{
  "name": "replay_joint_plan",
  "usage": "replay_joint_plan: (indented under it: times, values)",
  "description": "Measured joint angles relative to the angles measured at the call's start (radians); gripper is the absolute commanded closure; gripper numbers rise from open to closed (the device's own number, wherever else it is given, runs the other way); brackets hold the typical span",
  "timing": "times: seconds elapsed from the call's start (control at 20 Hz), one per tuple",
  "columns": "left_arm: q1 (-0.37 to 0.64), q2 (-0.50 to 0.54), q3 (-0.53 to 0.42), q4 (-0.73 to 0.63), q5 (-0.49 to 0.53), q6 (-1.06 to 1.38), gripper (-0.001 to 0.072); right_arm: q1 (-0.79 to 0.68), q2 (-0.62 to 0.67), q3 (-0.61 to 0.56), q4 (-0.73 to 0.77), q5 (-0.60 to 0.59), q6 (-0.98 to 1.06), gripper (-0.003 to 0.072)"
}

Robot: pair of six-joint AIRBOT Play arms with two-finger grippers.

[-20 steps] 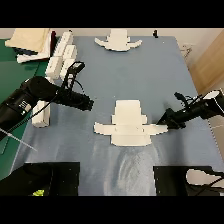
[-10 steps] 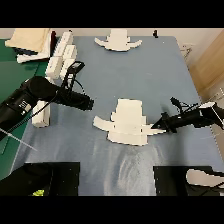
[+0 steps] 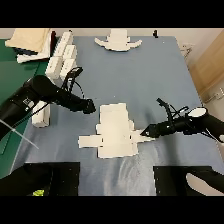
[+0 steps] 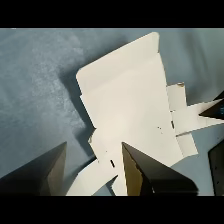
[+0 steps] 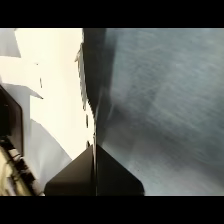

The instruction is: Fold the box.

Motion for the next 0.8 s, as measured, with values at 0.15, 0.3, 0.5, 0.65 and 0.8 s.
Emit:
replay_joint_plan:
  times: [0.15,0.3,0.5,0.65,0.8]
  values:
    - [0.033,-0.073,0.000,-0.047,-0.031,0.036,0.0181,0.075,0.083,-0.015,-0.001,-0.070,-0.005,0.0684]
    - [0.048,-0.161,0.000,-0.095,-0.047,0.091,0.0181,0.104,0.124,-0.021,-0.003,-0.103,0.013,0.0684]
    - [0.055,-0.283,0.002,-0.193,-0.042,0.221,0.0181,0.117,0.142,-0.023,-0.003,-0.117,0.029,0.0684]
    - [0.057,-0.377,0.021,-0.325,-0.036,0.375,0.0182,0.122,0.146,-0.023,-0.003,-0.114,0.032,0.0684]
    - [0.058,-0.459,0.054,-0.435,-0.082,0.514,0.0184,0.122,0.147,-0.023,-0.003,-0.108,0.035,0.0684]
